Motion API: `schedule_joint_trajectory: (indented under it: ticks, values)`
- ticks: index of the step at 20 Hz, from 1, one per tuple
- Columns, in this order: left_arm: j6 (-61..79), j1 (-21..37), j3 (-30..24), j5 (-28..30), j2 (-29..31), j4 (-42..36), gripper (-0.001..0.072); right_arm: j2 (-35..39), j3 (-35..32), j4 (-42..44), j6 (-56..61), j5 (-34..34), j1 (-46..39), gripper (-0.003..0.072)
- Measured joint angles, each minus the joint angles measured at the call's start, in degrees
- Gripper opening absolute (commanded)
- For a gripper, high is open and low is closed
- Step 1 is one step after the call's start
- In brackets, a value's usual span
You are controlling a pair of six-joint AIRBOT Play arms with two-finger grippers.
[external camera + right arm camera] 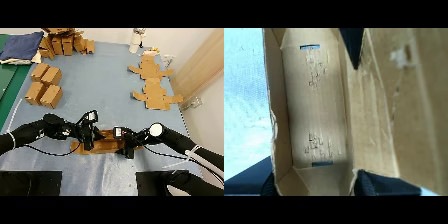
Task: Fold the box.
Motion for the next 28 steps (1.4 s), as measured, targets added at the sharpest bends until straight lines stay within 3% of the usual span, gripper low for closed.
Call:
schedule_joint_trajectory:
  ticks: [14,15,16,17,23,24,25,26,28]
  values:
    - [-0.1,-0.1,0.0,1.6,-0.1,-3.6,0.0013,0.0,0.0,0.2,0.0,0.1,0.0,0.0499]
    - [-0.1,-0.1,0.0,1.6,-0.1,-3.7,0.0121,0.0,0.0,0.2,0.0,0.1,0.0,0.0499]
    - [-0.2,-0.1,0.0,2.1,-0.1,-3.8,0.0395,0.0,0.0,0.2,0.0,0.1,0.0,0.0499]
    - [-0.6,-0.1,0.0,2.9,-0.2,-4.0,0.0430,0.0,0.0,0.2,0.0,0.1,0.0,0.0499]
    - [-4.5,0.0,0.1,2.2,0.2,-5.6,0.0434,0.0,0.0,0.2,0.0,0.2,0.0,0.0499]
    - [-5.3,0.0,0.1,2.2,0.6,-5.7,0.0472,0.0,0.0,0.2,0.0,0.2,0.0,0.0499]
    - [-6.4,0.2,0.2,2.3,1.2,-5.6,0.0621,0.0,0.0,0.2,0.0,0.2,0.0,0.0499]
    - [-7.6,0.3,0.2,2.4,2.3,-5.6,0.0668,0.0,0.0,0.2,0.0,0.2,0.0,0.0499]
    - [-11.0,1.0,0.2,3.3,4.9,-4.6,0.0668,0.0,0.0,0.2,0.0,0.2,0.0,0.0499]
